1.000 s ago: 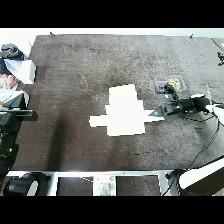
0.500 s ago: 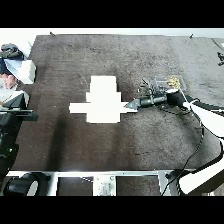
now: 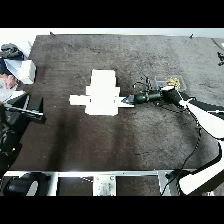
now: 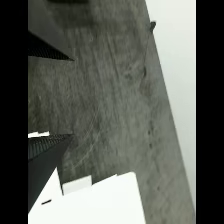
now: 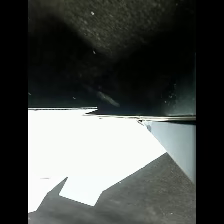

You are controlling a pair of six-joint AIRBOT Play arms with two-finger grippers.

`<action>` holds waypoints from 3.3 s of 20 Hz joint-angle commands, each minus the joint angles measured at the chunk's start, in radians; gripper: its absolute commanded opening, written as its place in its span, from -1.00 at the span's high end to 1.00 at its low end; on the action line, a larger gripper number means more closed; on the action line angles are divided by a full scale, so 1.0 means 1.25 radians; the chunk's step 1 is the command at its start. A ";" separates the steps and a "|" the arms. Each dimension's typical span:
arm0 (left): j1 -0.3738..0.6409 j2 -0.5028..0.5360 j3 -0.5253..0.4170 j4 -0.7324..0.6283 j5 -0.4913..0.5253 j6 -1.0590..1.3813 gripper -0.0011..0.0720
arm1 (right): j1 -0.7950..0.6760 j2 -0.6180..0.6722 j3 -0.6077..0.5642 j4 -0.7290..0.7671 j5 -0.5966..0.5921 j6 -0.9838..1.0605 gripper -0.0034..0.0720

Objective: Fold the box and place the chain.

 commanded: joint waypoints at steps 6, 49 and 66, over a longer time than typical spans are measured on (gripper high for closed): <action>0.000 -0.441 0.241 -0.002 -0.194 0.023 -0.36 | 0.002 0.000 0.062 -0.052 -0.007 0.004 0.96; -0.027 -1.528 1.359 0.292 -1.064 -0.522 -0.29 | 0.002 0.000 0.064 -0.104 -0.007 -0.006 0.96; -0.027 -1.528 1.359 0.324 -1.066 -0.422 0.94 | -0.055 0.010 0.065 -0.139 0.046 -0.005 -0.07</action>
